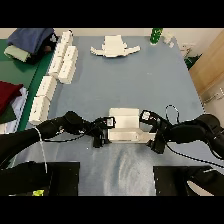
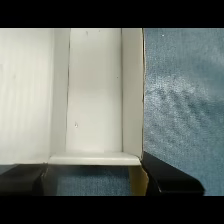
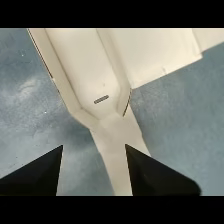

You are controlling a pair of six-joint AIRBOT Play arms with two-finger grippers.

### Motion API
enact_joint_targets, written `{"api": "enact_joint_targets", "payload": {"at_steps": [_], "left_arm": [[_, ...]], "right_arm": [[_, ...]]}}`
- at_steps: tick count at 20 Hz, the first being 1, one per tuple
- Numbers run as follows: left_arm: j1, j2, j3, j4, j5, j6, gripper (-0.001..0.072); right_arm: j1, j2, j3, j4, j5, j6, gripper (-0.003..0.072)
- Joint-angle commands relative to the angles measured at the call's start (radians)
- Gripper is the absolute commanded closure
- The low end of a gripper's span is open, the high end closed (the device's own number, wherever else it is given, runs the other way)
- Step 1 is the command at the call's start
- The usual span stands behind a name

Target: Fold the box.

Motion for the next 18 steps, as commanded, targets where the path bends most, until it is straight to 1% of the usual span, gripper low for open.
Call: {"api": "enact_joint_targets", "payload": {"at_steps": [1,2,3,5,6,7,9,11,12,14,18], "left_arm": [[0.000,0.000,0.001,0.000,0.000,0.000,0.0236],[0.000,0.000,0.001,0.000,0.000,0.000,0.0236],[0.000,0.000,0.001,0.000,0.000,0.000,0.0236],[0.000,0.000,0.001,0.000,0.000,0.000,0.0236],[0.000,0.000,0.001,0.000,0.000,0.000,0.0236],[0.000,0.000,0.001,0.000,0.000,0.000,0.0236],[0.000,0.000,0.001,0.000,0.000,0.000,0.0236],[0.000,0.000,0.001,0.000,0.000,0.000,0.0237],[0.000,0.000,0.001,0.000,0.000,0.000,0.0236],[0.000,0.000,0.001,0.000,0.000,0.000,0.0236],[0.000,0.000,0.001,0.000,0.000,0.000,0.0236]], "right_arm": [[0.002,-0.051,-0.043,-0.007,0.216,-0.145,-0.0018],[0.002,-0.064,-0.052,0.006,0.256,-0.182,-0.0034],[0.002,-0.078,-0.059,0.025,0.276,-0.219,-0.0034],[0.003,-0.099,-0.062,0.052,0.278,-0.257,-0.0034],[0.010,-0.103,-0.064,0.051,0.278,-0.262,-0.0024],[0.020,-0.105,-0.064,0.045,0.280,-0.270,0.0006],[0.035,-0.105,-0.064,0.043,0.281,-0.277,0.0252],[0.040,-0.116,-0.064,0.053,0.280,-0.284,0.0418],[0.045,-0.122,-0.064,0.060,0.281,-0.285,0.0479],[0.065,-0.130,-0.064,0.063,0.292,-0.285,0.0553],[0.102,-0.138,-0.064,0.066,0.357,-0.312,0.0553]]}}
